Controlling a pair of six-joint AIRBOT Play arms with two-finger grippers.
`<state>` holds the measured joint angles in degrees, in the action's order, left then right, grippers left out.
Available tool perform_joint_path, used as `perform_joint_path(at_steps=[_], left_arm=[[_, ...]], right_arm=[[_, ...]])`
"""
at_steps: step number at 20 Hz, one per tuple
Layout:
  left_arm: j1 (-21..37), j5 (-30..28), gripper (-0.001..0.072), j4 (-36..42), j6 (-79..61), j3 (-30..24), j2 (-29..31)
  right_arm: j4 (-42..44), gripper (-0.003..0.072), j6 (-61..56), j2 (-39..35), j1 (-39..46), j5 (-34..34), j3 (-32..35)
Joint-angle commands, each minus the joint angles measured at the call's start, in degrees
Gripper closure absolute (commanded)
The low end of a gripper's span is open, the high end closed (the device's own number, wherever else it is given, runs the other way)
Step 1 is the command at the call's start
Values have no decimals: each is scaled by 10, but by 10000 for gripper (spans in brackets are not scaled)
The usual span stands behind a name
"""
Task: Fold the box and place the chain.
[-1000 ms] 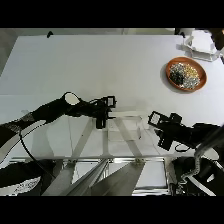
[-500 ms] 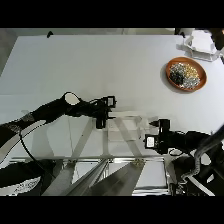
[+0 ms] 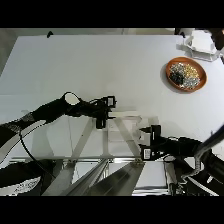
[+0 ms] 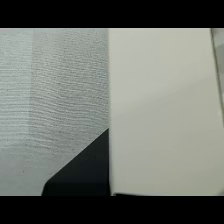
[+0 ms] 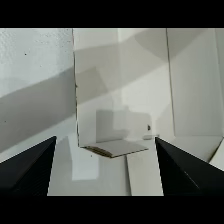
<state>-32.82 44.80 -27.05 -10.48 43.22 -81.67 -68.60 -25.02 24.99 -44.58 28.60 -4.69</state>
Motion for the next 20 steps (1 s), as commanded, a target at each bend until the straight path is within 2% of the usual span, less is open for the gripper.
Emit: perform_joint_path(at_steps=[1,10,15,20], left_arm=[[0,0,697,0,0,0,0],[0,0,697,0,0,0,0],[0,0,697,0,0,0,0],[0,0,697,0,0,0,0]], right_arm=[[10,-27,3,24,-11,-30,10],[10,-26,16,93,-11,-134,10],[10,-22,15,92,31,-63,-35],[41,4,16,93,90,-30,-52]])
